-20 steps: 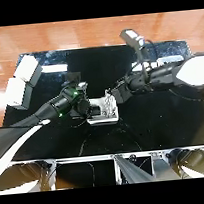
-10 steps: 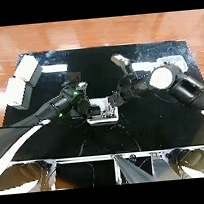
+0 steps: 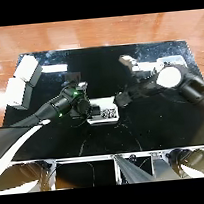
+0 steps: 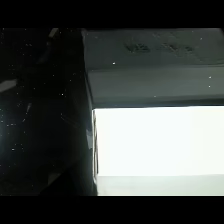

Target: Fold the box and place the chain.

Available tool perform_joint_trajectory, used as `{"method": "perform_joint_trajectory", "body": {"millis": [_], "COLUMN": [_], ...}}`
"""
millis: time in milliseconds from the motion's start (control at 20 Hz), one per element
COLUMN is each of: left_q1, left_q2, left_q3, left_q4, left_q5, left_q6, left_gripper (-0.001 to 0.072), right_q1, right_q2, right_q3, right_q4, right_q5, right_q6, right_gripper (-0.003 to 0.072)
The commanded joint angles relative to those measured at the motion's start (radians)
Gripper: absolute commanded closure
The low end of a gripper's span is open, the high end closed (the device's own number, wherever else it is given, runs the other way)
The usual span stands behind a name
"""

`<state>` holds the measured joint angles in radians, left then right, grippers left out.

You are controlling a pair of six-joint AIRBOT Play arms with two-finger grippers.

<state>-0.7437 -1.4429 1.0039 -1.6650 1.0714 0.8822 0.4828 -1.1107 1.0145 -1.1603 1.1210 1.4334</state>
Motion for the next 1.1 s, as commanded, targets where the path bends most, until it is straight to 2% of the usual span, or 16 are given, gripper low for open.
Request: {"method": "perform_joint_trajectory", "body": {"millis": [0, 150, 300, 350, 450, 500, 650, 850, 950, 1050], "left_q1": [0.0, 0.0, 0.0, 0.0, 0.0, 0.0, 0.0, 0.002, 0.008, 0.023], "left_q2": [0.0, 0.0, 0.0, 0.0, 0.0, 0.0, 0.001, 0.017, 0.063, 0.127], "left_q3": [0.001, 0.002, 0.003, 0.006, 0.011, 0.016, 0.035, 0.097, 0.1, 0.097], "left_q4": [-0.002, -0.002, -0.009, -0.022, -0.033, -0.043, -0.05, -0.045, -0.016, 0.024], "left_q5": [0.0, -0.001, -0.003, -0.002, -0.003, -0.001, 0.008, 0.105, 0.142, 0.221], "left_q6": [0.0, 0.0, 0.0, 0.0, 0.0, 0.0, 0.0, 0.087, 0.122, 0.178], "left_gripper": [0.0694, 0.0694, 0.0691, 0.0658, 0.0392, 0.0319, 0.0319, 0.032, 0.0321, 0.0322], "right_q1": [-0.125, -0.245, -0.264, -0.264, -0.264, -0.264, -0.264, -0.264, -0.264, -0.264], "right_q2": [0.07, 0.093, 0.093, 0.093, 0.093, 0.093, 0.093, 0.093, 0.092, 0.089], "right_q3": [-0.005, -0.045, -0.084, -0.098, -0.122, -0.13, -0.135, -0.132, -0.115, -0.077], "right_q4": [-0.195, -0.212, -0.191, -0.175, -0.147, -0.14, -0.137, -0.141, -0.145, -0.146], "right_q5": [0.121, 0.182, 0.17, 0.162, 0.155, 0.155, 0.154, 0.154, 0.158, 0.148], "right_q6": [0.03, 0.032, 0.032, 0.031, 0.028, 0.028, 0.028, -0.057, -0.049, -0.048], "right_gripper": [0.012, 0.012, 0.012, 0.012, 0.012, 0.0121, 0.012, 0.012, 0.012, 0.012]}}
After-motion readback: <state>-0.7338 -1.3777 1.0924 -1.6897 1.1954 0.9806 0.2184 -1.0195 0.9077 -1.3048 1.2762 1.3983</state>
